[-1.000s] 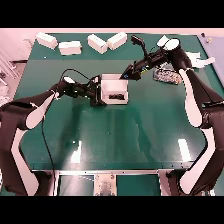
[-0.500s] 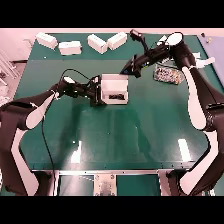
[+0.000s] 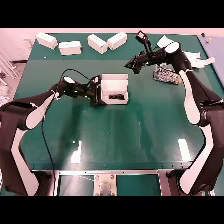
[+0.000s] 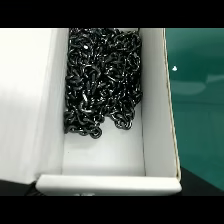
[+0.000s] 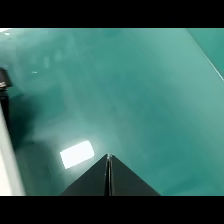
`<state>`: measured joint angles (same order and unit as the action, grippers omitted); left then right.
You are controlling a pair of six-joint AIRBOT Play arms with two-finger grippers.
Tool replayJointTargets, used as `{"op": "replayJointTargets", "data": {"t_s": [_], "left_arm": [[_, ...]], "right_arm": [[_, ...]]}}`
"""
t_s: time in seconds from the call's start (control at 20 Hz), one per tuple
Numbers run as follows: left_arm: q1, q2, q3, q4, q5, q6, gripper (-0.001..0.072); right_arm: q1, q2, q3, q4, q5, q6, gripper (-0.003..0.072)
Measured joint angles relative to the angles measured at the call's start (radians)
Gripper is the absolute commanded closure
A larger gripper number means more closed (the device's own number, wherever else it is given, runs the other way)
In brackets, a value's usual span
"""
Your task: Fold the box and place the chain.
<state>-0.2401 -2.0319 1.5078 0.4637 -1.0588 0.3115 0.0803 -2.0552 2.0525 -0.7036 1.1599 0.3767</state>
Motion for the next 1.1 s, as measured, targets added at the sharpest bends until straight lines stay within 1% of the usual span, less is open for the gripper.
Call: {"op": "replayJointTargets", "data": {"t_s": [0.15,0.35,0.5,0.75,0.8,0.85,0.9,1.1], "left_arm": [[0.000,0.000,0.000,0.000,0.000,0.000,0.0245],[0.000,0.000,0.000,0.000,0.000,0.000,0.0245],[0.000,0.000,0.000,0.000,0.000,0.000,0.0245],[0.000,0.000,0.000,0.000,0.000,0.000,0.0245],[0.000,0.000,0.000,0.000,0.000,0.000,0.0245],[0.000,0.000,0.000,0.000,0.000,0.000,0.0245],[0.000,0.000,0.000,0.000,0.000,0.000,0.0245],[0.000,0.000,0.000,0.000,0.000,0.000,0.0245]], "right_arm": [[0.007,-0.024,0.000,0.014,0.012,-0.023,0.0680],[0.019,-0.034,0.000,0.015,0.107,-0.037,0.0679],[0.034,-0.036,0.000,0.010,0.201,-0.040,0.0679],[0.074,-0.007,0.000,-0.023,0.302,-0.041,0.0676],[0.080,0.005,0.000,-0.027,0.317,-0.041,0.0561],[0.086,0.018,0.000,-0.030,0.327,-0.041,0.0425],[0.092,0.032,0.000,-0.034,0.343,-0.041,0.0410],[0.101,0.061,-0.010,-0.084,0.375,-0.021,0.0404]]}}
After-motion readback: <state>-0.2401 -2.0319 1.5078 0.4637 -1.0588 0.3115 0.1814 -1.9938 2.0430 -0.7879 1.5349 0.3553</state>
